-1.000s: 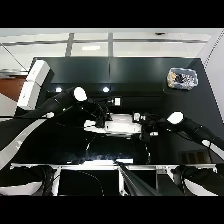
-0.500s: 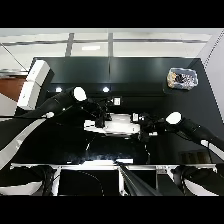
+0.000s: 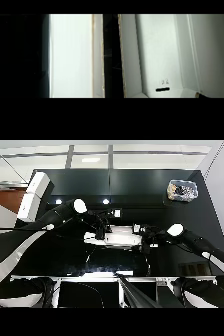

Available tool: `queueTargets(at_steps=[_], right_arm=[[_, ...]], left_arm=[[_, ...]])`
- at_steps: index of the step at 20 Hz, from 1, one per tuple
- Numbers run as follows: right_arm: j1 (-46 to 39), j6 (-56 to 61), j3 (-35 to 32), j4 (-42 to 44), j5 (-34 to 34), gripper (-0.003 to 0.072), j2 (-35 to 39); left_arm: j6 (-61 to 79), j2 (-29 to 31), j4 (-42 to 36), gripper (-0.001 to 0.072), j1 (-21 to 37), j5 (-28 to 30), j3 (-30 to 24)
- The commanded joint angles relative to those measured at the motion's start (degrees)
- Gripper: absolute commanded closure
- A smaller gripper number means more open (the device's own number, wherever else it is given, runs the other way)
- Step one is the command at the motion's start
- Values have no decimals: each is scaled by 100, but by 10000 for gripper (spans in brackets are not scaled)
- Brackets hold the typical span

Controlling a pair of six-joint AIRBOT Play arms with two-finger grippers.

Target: Fold the box and place the chain.

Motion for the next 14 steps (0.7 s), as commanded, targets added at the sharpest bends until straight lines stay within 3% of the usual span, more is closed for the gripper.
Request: queueTargets(at_steps=[1, 9, 10, 11, 14], right_arm=[[-17, -4, 2, 13, 33, -11, 13], [149, -2, 2, -17, -74, -10, 0], [149, -2, 2, -63, -72, 50, 0], [149, -2, 2, -76, -66, 195, 0], [149, -2, 2, -76, -44, 216, -2]], left_arm=[[4, -4, 2, 685, 2, 0, -2], [4, -4, -2, 684, 2, -7, -2], [4, -4, -2, 684, 2, -7, -2], [4, -4, -2, 683, 2, -7, -2], [4, -2, -7, 672, 2, -7, -2]])
